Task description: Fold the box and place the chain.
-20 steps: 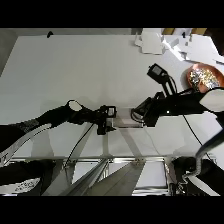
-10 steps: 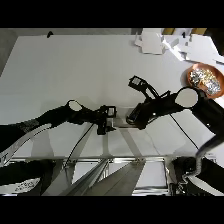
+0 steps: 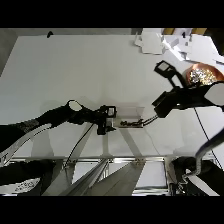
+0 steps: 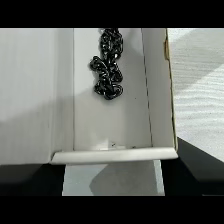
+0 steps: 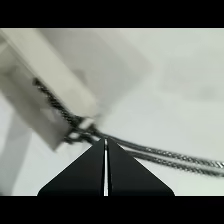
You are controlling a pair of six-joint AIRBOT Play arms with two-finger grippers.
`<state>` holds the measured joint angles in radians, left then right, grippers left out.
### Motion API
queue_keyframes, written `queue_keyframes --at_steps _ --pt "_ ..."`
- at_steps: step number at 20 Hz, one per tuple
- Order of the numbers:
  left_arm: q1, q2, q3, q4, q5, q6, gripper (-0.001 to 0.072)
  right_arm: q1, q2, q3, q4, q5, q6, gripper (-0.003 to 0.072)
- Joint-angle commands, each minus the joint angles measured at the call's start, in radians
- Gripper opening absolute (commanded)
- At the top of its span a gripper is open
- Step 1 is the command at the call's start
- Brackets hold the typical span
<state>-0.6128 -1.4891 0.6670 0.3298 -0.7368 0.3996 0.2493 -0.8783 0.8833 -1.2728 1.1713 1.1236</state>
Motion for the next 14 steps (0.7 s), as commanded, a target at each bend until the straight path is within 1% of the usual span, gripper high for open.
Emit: queue_keyframes --at_steps 1,4,5,6,7,8,12,14 --pt "0.0 0.001 0.0 0.0 0.0 0.0 0.0107 -0.123 -0.032 -0.008 -0.093 -0.019 0.167 0.0012" --pt "0.0 0.001 0.0 0.0 0.0 0.0 0.0108 -0.126 -0.109 -0.083 -0.096 -0.063 0.19 0.0014" --pt "0.0 0.001 0.0 0.0 0.0 0.0 0.0108 -0.126 -0.134 -0.113 -0.085 -0.089 0.19 0.0026" --pt "0.0 0.001 0.0 0.0 0.0 0.0 0.0108 -0.126 -0.156 -0.141 -0.08 -0.115 0.19 0.0101" --pt "0.0 0.001 0.0 0.0 0.0 0.0 0.0108 -0.126 -0.175 -0.161 -0.08 -0.127 0.19 0.0149" --pt "0.0 0.001 0.0 0.0 0.0 0.0 0.0108 -0.126 -0.192 -0.179 -0.08 -0.146 0.19 0.0177" --pt "0.0 0.001 0.0 0.0 0.0 0.0 0.0108 -0.126 -0.232 -0.239 -0.081 -0.192 0.19 0.0175" --pt "0.0 0.001 0.0 0.0 0.0 0.0 0.0108 -0.126 -0.237 -0.261 -0.085 -0.197 0.22 0.0176"
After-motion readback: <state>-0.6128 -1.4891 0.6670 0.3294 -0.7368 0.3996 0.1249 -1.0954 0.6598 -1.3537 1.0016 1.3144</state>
